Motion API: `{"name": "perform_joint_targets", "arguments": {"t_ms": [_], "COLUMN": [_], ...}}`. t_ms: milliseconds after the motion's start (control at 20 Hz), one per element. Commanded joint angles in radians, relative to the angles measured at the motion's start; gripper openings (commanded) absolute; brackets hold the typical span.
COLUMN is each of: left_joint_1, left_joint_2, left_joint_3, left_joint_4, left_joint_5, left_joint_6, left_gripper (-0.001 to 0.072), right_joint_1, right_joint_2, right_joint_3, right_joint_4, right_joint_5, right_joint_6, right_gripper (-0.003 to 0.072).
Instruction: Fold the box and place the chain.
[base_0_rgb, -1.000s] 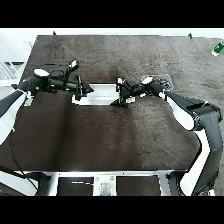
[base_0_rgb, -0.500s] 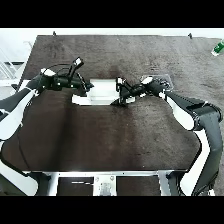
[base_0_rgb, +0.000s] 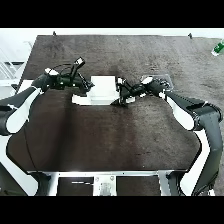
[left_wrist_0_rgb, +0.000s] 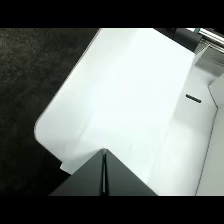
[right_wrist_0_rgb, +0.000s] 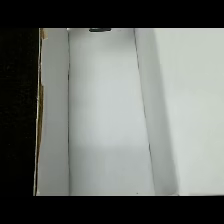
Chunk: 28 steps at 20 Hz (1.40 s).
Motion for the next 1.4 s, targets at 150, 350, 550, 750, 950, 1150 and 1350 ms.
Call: {"name": "perform_joint_targets", "arguments": {"t_ms": [150,350,550,750,950,1150,1350], "left_joint_1": [-0.002,-0.001,-0.001,0.01,0.054,0.074,0.034], "left_joint_2": [-0.013,-0.013,-0.007,0.038,0.082,0.082,0.082], "left_joint_3": [0.01,0.011,0.014,0.028,0.08,0.096,0.09], "left_joint_4": [0.134,0.174,0.173,0.184,0.214,0.331,0.478], "left_joint_5": [-0.011,-0.007,0.019,-0.035,-0.241,-0.406,-0.4], "left_joint_6": [-0.093,-0.093,-0.065,-0.059,-0.061,-0.079,-0.119], "left_gripper": [0.0019,0.0021,0.0023,0.0023,0.0429,0.0423,0.0559], "right_joint_1": [0.0,0.0,0.0,0.0,0.0,0.0,0.0], "right_joint_2": [0.0,0.0,0.0,0.0,0.0,0.0,0.0], "right_joint_3": [0.0,0.0,0.0,0.0,0.0,0.0,0.0], "right_joint_4": [0.0,0.0,0.0,0.0,0.0,0.0,0.0], "right_joint_5": [0.0,0.0,0.0,0.0,0.0,0.0,0.0], "right_joint_6": [0.0,0.0,0.0,0.0,0.0,0.0,0.0], "right_gripper": [0.0573,0.0572,0.0573,0.0573,0.0573,0.0573,0.0573]}}
